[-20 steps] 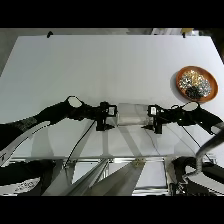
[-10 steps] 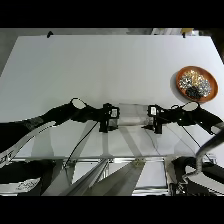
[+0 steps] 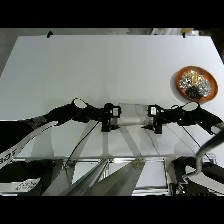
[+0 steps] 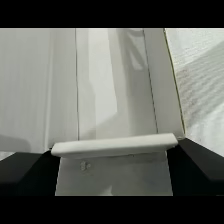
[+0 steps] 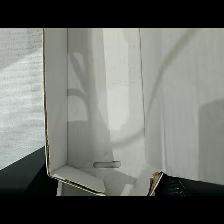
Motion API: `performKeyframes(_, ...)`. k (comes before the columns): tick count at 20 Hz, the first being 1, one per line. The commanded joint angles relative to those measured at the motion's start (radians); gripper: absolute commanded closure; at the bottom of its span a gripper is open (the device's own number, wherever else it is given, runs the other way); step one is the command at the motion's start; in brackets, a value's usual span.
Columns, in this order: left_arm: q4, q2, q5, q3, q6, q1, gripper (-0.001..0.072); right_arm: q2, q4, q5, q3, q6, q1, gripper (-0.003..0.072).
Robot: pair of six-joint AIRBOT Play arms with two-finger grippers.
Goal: Fold the box and place the chain.
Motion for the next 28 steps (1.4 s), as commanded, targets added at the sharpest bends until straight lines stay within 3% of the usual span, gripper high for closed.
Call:
performKeyframes(1, -0.008, -0.002, 0.003, 0.001, 0.001, -0.001, 0.0018, 0.000, 0.000, 0.000, 0.001, 0.000, 0.000, 0.0289)
performKeyframes(2, -0.008, -0.002, 0.003, 0.001, 0.001, -0.001, 0.0070, 0.000, 0.000, 0.000, 0.001, 0.000, 0.000, 0.0289)
performKeyframes(3, -0.009, -0.002, 0.004, 0.001, 0.000, -0.001, 0.0175, 0.000, 0.000, 0.000, 0.001, 0.000, 0.000, 0.0289)
performKeyframes(4, -0.009, -0.002, 0.004, 0.001, 0.000, -0.001, 0.0318, 0.000, 0.000, 0.000, 0.001, 0.000, 0.000, 0.0289)
performKeyframes(5, -0.009, -0.002, 0.004, 0.001, 0.000, -0.001, 0.0504, 0.000, 0.000, 0.000, 0.001, 0.000, 0.000, 0.0289)
performKeyframes(6, -0.009, -0.001, 0.004, 0.001, 0.000, -0.001, 0.0602, 0.000, 0.000, 0.000, 0.001, 0.000, 0.000, 0.0289)
performKeyframes(28, -0.008, -0.001, 0.000, 0.001, 0.000, -0.001, 0.0606, 0.000, 0.013, 0.005, 0.001, 0.005, 0.000, 0.0288)
